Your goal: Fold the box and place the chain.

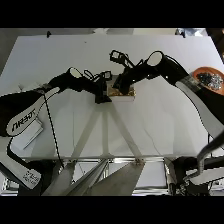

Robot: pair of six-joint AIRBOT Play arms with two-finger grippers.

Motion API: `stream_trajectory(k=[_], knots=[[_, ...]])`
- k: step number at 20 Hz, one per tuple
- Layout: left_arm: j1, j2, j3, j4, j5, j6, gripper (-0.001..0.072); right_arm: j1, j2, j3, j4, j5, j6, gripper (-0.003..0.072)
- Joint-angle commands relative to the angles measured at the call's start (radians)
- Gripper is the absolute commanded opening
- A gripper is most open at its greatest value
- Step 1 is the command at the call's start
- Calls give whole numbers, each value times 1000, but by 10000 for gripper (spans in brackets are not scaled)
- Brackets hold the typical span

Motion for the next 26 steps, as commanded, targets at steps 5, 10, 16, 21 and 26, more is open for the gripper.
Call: stream_trajectory(k=[5,10,16,21,26], knots=[[0,0,0,0,0,0,396,25,-11,0,43,-71,-1,11],[0,0,0,0,0,0,396,25,-8,0,21,-71,0,263],[0,0,0,0,0,0,396,25,74,0,-147,-50,87,258],[0,0,0,0,0,0,396,25,222,0,-402,33,198,154],[0,0,0,0,0,0,396,8,306,0,-465,14,206,179]])
